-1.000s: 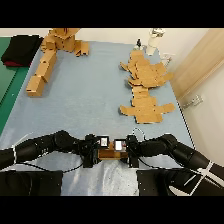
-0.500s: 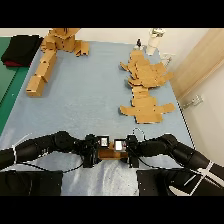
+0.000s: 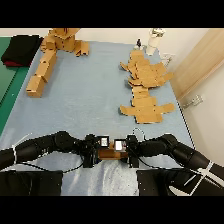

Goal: Fold the box.

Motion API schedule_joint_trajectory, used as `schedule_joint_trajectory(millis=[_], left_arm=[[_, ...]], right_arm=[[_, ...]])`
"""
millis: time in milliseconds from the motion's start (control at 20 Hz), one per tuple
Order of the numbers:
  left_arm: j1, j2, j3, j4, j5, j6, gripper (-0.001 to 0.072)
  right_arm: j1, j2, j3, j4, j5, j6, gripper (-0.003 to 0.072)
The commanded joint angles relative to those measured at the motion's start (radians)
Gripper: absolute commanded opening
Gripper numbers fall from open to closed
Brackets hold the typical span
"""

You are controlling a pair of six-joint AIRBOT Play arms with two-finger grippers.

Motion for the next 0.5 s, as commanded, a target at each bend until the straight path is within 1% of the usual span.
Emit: schedule_joint_trajectory(millis=[0, 300, 350, 400, 450], left_arm=[[0.0, -0.001, 0.0, 0.0, 0.001, 0.0, 0.0461], [0.0, -0.001, 0.0, 0.0, 0.001, 0.0, 0.0461], [0.0, -0.001, 0.0, 0.0, 0.001, 0.0, 0.0461], [0.0, -0.001, 0.0, 0.0, 0.001, 0.0, 0.0461], [0.0, -0.001, 0.0, 0.0, 0.001, 0.0, 0.0461]], right_arm=[[0.0, 0.001, 0.0, 0.0, 0.0, 0.0, 0.0365], [0.0, 0.001, 0.001, 0.005, -0.003, 0.0, 0.0367], [0.0, 0.001, 0.001, 0.005, -0.003, 0.0, 0.0399], [0.0, 0.001, 0.001, 0.004, -0.003, 0.0, 0.0664], [-0.004, 0.003, 0.001, 0.005, -0.011, 0.003, 0.072]])
